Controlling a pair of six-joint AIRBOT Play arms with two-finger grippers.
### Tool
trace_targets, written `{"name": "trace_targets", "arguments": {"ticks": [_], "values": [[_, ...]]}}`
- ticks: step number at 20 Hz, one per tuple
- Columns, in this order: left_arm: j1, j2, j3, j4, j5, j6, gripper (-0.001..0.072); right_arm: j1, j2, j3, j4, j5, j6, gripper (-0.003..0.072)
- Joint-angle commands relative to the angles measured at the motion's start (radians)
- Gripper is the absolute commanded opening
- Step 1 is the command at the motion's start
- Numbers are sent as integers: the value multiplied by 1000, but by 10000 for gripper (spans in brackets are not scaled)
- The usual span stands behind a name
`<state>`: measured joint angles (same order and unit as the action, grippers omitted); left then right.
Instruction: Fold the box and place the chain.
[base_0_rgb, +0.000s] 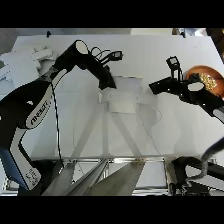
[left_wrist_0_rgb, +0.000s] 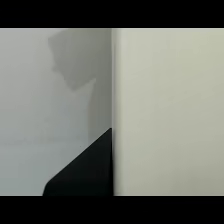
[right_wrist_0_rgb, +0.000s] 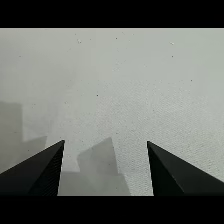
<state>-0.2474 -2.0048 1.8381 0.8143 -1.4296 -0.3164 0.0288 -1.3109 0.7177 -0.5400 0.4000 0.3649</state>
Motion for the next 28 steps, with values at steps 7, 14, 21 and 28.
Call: {"name": "trace_targets", "arguments": {"ticks": [7, 14, 21, 28], "values": [[-19, 2, -127, 80, 99, -27, -4, 0, 2, 1, -6, -30, 0, 568], [-28, 1, -130, 9, 207, 5, -4, 0, 2, 1, -6, -31, 1, 568], [-29, -12, -135, -9, 237, 53, -4, 0, 2, 1, -5, -44, 1, 568], [-29, -33, -135, -21, 240, 56, -3, 0, 2, 1, -6, -54, 1, 568]]}}
